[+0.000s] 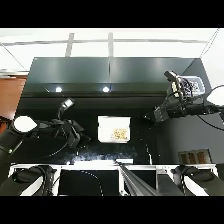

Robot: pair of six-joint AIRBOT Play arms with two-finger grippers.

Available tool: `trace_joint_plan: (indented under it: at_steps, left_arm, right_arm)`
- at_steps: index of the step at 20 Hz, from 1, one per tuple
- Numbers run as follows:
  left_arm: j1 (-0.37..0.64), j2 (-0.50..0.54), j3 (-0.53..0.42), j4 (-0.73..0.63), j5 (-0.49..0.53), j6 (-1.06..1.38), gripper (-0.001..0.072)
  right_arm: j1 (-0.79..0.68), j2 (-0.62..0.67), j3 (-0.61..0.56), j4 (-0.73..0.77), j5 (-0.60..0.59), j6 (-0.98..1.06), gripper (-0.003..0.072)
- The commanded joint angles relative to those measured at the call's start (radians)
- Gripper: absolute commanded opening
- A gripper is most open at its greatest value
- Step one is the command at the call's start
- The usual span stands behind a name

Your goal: Fold the box and place the chain.

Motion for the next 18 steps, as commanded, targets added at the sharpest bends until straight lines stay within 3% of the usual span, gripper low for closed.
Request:
trace_joint_plan:
  at_steps: [1,4,9,18]
  left_arm:
    - [-0.042,-0.048,-0.041,-0.109,0.070,0.667,0.0718]
    - [-0.090,-0.127,-0.040,-0.111,0.176,0.793,0.0718]
    - [-0.092,-0.291,-0.022,-0.273,0.183,0.913,0.0717]
    - [-0.140,-0.331,0.018,-0.287,0.198,0.929,0.0717]
  right_arm:
    - [0.000,0.001,0.001,0.000,-0.012,0.007,0.0440]
    - [0.000,0.001,0.001,0.000,-0.024,0.024,0.0440]
    - [0.000,0.001,0.001,0.000,-0.044,-0.003,0.0440]
    - [0.000,0.000,0.001,0.000,-0.066,-0.018,0.0440]
